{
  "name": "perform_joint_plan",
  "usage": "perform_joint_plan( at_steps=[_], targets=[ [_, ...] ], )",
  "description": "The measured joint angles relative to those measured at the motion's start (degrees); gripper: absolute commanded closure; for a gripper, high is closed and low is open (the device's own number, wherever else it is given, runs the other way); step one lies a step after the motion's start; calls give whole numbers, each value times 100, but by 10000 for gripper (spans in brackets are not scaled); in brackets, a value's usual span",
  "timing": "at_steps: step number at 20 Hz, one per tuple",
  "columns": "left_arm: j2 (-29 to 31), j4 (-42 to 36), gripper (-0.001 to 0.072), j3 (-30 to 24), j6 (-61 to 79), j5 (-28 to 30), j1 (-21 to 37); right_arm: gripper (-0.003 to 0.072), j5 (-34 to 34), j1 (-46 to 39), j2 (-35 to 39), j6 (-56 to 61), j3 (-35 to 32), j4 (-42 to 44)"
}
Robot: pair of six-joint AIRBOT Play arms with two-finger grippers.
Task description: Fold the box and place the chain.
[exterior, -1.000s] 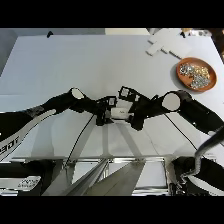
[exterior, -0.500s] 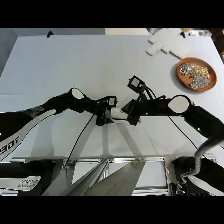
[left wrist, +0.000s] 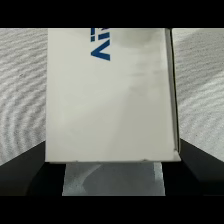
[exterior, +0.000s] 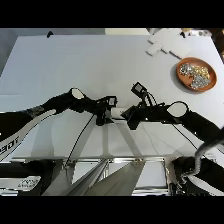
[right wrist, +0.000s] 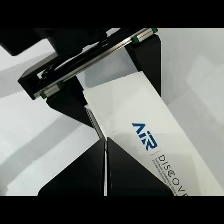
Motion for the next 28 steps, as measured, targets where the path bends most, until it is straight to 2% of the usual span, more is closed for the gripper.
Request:
perform_joint_plan(
  at_steps=[12, 16, 19, 28],
  targets=[
    [0, 0, 383, 0, 2, 9, 0, 668, -9, -2, -48, -59, -326, 15],
    [0, 0, 383, 0, 2, 7, 0, 667, 103, 0, 223, -695, -352, 713],
    [0, 0, 383, 0, 2, 4, 0, 668, -55, -61, 352, -1043, -354, 1016],
    [0, 7, 383, 0, 11, 2, 0, 669, 42, -245, -216, -1283, -354, 1019]
  ],
)
